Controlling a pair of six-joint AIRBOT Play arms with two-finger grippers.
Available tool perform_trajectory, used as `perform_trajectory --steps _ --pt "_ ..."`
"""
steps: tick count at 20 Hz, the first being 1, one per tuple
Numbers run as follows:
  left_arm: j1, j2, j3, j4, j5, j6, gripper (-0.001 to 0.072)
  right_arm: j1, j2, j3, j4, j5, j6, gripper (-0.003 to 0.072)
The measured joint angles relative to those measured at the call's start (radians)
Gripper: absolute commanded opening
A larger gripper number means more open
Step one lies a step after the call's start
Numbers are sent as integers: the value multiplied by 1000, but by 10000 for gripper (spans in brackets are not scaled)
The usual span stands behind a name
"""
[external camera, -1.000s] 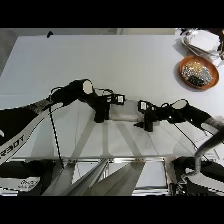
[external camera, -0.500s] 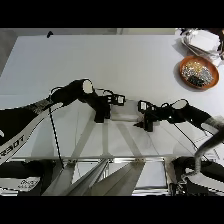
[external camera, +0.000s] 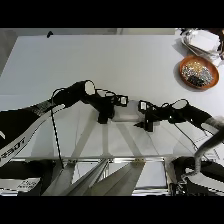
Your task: Fold the box and place the chain.
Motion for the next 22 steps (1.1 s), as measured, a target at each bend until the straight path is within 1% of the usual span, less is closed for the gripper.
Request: perform_trajectory --steps 1,2,4,6,7,8,9,11,14,18,20,22 --pt "-5 0 0 3 2 0 305 0 0 0 0 0 0 297" --pt "-10 0 0 6 3 0 342 0 0 0 0 0 0 297" --pt "-16 0 0 14 2 -2 334 0 0 0 -1 0 -1 297" --pt "-19 2 1 21 -13 -6 152 0 0 0 -1 0 -2 297" --pt "-20 6 0 23 -31 -15 105 0 0 0 -1 -1 -2 297" --pt "-20 13 0 27 -48 -26 33 0 0 0 -2 -1 -3 297" --pt "-21 24 -1 32 -71 -39 4 0 0 0 -3 -1 -6 297" --pt "-21 62 -1 43 -98 -73 4 1 0 0 2 1 -6 297" --pt "-21 145 1 47 -95 -153 4 2 0 0 0 -4 -2 297" --pt "-10 257 -3 162 -119 -317 4 2 0 0 0 -4 -3 297" --pt "16 304 -23 192 -140 -393 4 2 0 0 0 -3 -3 297" --pt "57 352 -66 209 -145 -460 5 2 0 0 0 -3 -3 297"
